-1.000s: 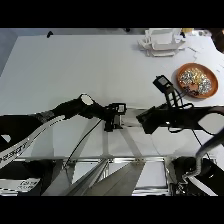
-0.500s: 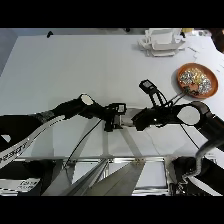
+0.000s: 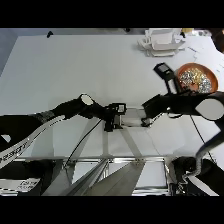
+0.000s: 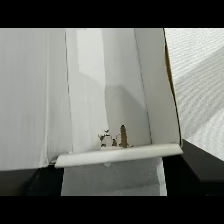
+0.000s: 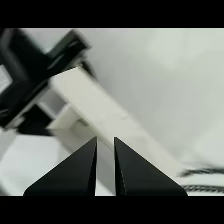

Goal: Fold the box and place the chain.

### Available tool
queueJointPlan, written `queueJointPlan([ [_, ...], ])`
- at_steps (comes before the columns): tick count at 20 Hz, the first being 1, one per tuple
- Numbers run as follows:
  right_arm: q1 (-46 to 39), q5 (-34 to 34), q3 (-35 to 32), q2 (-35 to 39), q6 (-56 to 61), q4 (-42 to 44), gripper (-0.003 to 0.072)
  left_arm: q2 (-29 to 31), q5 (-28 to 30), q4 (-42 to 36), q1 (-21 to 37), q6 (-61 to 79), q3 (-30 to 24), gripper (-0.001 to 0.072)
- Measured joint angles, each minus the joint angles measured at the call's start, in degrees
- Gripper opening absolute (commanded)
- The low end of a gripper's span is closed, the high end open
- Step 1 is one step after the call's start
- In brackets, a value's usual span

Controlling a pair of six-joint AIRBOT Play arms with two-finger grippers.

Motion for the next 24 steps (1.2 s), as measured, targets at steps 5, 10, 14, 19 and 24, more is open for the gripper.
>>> queueJointPlan([
  [5, -14.0, 2.6, 1.2, -2.3, 5.1, -8.8, 0.0099, 0.0, 0.0, 0.0, 0.0, 0.0, 0.0, 0.0014],
  [10, -22.8, 2.5, 0.5, -10.1, 6.8, -12.0, 0.0310, 0.0, 0.0, 0.0, 0.0, 0.0, 0.0, 0.0014],
  [14, -24.6, 2.0, 0.4, -17.2, 7.2, -13.5, 0.0234, 0.0, 0.0, 0.0, 0.0, 0.0, 0.0, 0.0014],
  [19, -25.2, 1.7, 0.0, -24.0, 7.4, -14.5, 0.0219, 0.0, 0.0, 0.0, 0.0, 0.0, 0.0, 0.0014],
  [24, -25.3, -0.3, -0.5, -27.0, 7.5, -14.9, 0.0219, 0.0, 0.0, 0.0, 0.0, 0.0, 0.0, 0.0014],
])
